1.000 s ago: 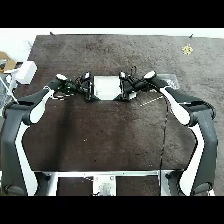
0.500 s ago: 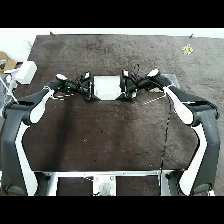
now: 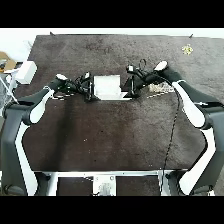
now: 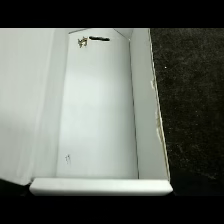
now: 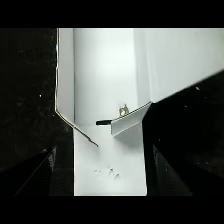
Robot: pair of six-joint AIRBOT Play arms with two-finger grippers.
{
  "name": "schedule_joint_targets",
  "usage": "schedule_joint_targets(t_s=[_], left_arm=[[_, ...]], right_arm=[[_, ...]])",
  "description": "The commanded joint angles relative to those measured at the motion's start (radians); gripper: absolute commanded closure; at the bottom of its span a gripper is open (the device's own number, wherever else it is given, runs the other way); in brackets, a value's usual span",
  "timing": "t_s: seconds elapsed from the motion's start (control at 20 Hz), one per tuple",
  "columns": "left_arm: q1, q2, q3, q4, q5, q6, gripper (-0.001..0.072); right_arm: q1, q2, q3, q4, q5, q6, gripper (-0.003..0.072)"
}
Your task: Fold the box and place the chain.
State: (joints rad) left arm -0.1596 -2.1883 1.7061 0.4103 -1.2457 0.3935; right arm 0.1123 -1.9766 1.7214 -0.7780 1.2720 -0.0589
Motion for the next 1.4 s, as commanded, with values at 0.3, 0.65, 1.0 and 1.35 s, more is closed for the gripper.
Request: schedule_joint_targets(t_s=[0.3,0.65,1.0,1.35], left_arm=[[0.0,-0.001,0.0,0.0,0.001,0.0,0.0363],[0.001,-0.001,0.0,0.0,0.001,0.0,0.0364],[0.0,-0.001,0.0,0.0,0.001,0.0,0.0364],[0.0,-0.001,0.0,0.0,0.001,0.0,0.0363]], right_arm=[[0.046,0.066,0.0,0.322,-0.116,0.092,0.0682],[0.056,-0.019,0.0,0.28,-0.372,0.026,0.0682],[0.051,-0.08,0.0,0.241,-0.238,0.026,0.0682],[0.049,-0.078,0.0,0.203,-0.27,0.025,0.0682]])
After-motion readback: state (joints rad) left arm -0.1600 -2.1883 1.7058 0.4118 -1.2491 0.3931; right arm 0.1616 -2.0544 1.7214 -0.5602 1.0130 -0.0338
